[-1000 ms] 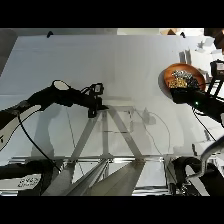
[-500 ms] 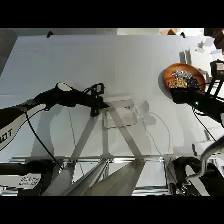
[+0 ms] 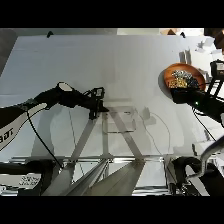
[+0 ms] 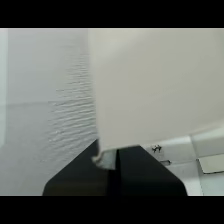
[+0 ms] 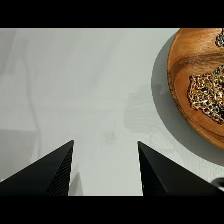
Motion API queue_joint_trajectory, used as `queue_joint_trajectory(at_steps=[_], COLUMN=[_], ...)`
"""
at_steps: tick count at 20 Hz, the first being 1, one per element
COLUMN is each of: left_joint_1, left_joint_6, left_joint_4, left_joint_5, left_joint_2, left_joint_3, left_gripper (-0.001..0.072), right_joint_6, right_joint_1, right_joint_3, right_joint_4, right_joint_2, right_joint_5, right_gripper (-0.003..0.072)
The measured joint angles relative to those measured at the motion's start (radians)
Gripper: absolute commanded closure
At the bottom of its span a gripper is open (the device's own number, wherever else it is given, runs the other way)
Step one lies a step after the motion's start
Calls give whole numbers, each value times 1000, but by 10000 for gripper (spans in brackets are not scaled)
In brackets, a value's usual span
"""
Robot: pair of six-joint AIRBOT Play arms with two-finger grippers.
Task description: Fold the box and place the chain.
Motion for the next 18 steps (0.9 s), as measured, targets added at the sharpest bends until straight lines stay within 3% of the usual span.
queue_joint_trajectory(at_steps=[8, 18], left_joint_1=[0, 1], left_joint_6=[4, 4], left_joint_4=[37, 31], left_joint_5=[2, -8], left_joint_2=[-9, -71], left_joint_3=[81, 93], left_gripper=[705, 701], right_joint_6=[0, 0], right_joint_1=[0, 0], right_joint_3=[0, 0], right_joint_4=[0, 1], right_joint_2=[0, 0], right_joint_5=[0, -1], right_gripper=[233, 232])
